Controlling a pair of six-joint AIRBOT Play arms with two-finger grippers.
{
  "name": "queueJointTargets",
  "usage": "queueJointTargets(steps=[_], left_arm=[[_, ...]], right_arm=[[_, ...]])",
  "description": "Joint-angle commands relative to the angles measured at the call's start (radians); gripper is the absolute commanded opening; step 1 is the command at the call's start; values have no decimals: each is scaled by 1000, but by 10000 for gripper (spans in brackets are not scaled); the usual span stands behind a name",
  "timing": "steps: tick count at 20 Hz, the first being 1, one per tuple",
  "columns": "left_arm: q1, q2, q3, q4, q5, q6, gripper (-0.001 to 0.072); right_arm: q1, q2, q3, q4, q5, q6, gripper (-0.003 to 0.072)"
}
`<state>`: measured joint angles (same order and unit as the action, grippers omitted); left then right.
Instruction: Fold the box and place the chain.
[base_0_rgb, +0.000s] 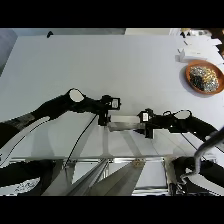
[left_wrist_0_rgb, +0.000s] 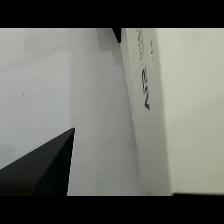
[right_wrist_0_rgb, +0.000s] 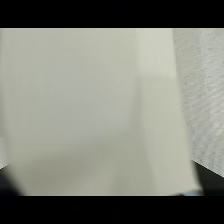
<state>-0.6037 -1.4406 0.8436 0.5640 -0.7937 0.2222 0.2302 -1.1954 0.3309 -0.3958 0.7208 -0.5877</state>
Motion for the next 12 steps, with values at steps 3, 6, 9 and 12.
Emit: queueJointTargets(steps=[3, 6, 9, 12], left_arm=[[48, 137, 0, 246, -118, -337, 555], [76, 251, 0, 380, -225, -524, 500], [73, 356, 0, 414, -299, -620, 64], [72, 409, 0, 310, -349, -620, 6]], right_arm=[[-1, 0, 1, 3, 1, 3, 317], [-1, 0, 1, 3, 0, 3, 317], [-1, 1, 1, 3, 0, 3, 317], [-1, 1, 1, 2, 0, 3, 317]])
